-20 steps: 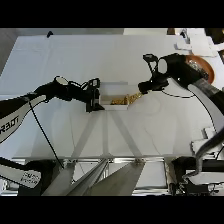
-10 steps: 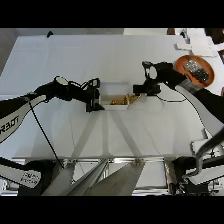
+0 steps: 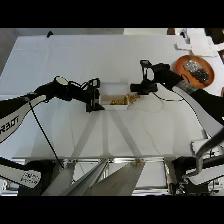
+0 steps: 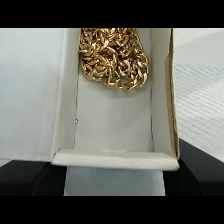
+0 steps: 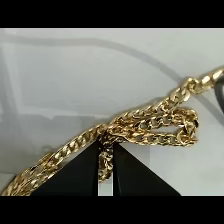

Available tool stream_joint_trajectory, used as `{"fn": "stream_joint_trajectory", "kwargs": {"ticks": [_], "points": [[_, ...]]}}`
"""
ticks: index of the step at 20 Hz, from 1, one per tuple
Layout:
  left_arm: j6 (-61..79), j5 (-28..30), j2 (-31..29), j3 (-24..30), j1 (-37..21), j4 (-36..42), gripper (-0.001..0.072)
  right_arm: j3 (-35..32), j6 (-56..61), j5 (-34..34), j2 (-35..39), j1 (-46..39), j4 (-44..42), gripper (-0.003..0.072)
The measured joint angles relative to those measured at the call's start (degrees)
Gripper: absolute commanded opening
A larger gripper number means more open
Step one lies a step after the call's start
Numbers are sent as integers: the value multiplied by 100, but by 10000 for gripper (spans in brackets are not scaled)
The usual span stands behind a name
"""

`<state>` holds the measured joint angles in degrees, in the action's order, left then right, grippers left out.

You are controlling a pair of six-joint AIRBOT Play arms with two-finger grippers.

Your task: Fold the box and place the chain.

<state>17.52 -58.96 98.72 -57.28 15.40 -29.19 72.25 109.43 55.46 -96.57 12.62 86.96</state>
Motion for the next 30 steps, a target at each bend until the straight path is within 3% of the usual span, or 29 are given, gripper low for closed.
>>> {"fn": "stream_joint_trajectory", "kwargs": {"ticks": [7,17,26,30], "points": [[0,0,0,0,0,0,209,-4,-439,66,824,109,22,14],[0,0,0,0,0,2,209,-4,-1742,761,2057,466,-118,14],[0,0,0,0,0,2,209,0,-1932,-472,2070,1449,-560,13],[0,0,0,0,0,2,209,0,-1943,-721,1781,1735,-625,14]]}}
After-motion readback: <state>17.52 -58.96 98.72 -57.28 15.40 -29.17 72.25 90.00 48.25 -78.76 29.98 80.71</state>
